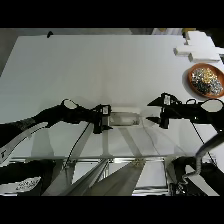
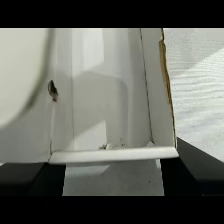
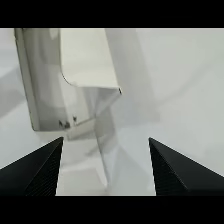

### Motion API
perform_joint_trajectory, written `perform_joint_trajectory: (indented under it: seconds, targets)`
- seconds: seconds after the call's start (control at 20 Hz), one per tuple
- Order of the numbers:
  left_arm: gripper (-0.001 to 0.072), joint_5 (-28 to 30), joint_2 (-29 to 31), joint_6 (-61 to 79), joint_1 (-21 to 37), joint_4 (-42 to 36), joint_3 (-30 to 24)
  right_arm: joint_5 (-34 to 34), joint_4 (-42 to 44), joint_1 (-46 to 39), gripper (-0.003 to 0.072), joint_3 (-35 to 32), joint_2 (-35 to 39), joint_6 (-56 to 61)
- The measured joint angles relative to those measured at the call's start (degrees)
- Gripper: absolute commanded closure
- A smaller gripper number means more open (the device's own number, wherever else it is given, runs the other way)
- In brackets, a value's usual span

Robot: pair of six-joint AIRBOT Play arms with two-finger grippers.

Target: Fold the box and place the chain.

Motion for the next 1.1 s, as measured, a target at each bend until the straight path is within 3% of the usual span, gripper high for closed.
perform_joint_trajectory:
  seconds: [0.25, 0.45, 0.7, 0.8, 0.9, 1.1]
  targets:
    - [0.0574, 0.02, 0.00, 0.00, 0.00, 0.00, 0.00, -2.27, 1.73, 5.03, 0.0168, 0.00, 3.08, -2.25]
    - [0.0574, 0.04, 0.00, 0.00, 0.00, 0.00, 0.00, -6.60, 2.78, 8.81, 0.0437, 0.00, 3.74, -5.60]
    - [0.0574, 0.07, 0.00, 0.00, 0.00, 0.00, 0.00, -11.91, 1.25, 12.50, 0.0479, 0.00, 3.52, -8.31]
    - [0.0574, 0.07, 0.00, 0.00, 0.00, 0.00, 0.00, -12.98, 0.48, 13.03, 0.0629, -0.02, 3.41, -8.66]
    - [0.0574, 0.07, 0.00, 0.02, 0.00, 0.02, 0.00, -14.47, 0.22, 13.29, 0.0668, 0.02, 3.34, -8.79]
    - [0.0574, 0.07, 0.00, 0.04, 0.00, 0.02, 0.00, -14.62, -0.39, 13.53, 0.0670, 0.02, 3.37, -9.09]
